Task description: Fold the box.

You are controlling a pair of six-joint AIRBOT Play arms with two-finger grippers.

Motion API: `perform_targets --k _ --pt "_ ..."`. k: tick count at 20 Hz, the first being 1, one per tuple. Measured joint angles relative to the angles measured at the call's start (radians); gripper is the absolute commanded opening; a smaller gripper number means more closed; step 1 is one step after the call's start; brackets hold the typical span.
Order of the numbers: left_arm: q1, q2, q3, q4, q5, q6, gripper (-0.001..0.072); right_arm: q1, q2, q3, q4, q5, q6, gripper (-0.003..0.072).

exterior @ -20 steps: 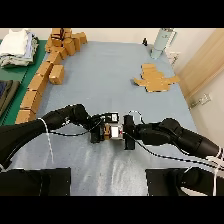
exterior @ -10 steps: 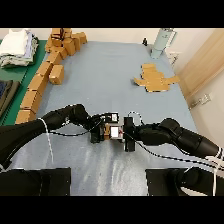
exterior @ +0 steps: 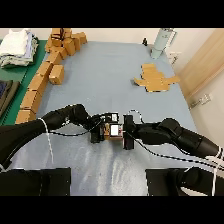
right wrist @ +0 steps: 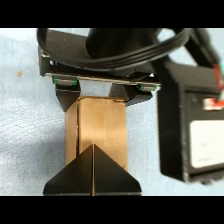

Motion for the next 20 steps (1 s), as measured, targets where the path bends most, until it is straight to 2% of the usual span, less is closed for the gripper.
perform_targets --k 20 --pt "0.0 0.0 0.0 0.0 0.0 0.0 0.0494 -0.002 -0.035 -0.009 -0.002 0.004 0.003 0.0006"
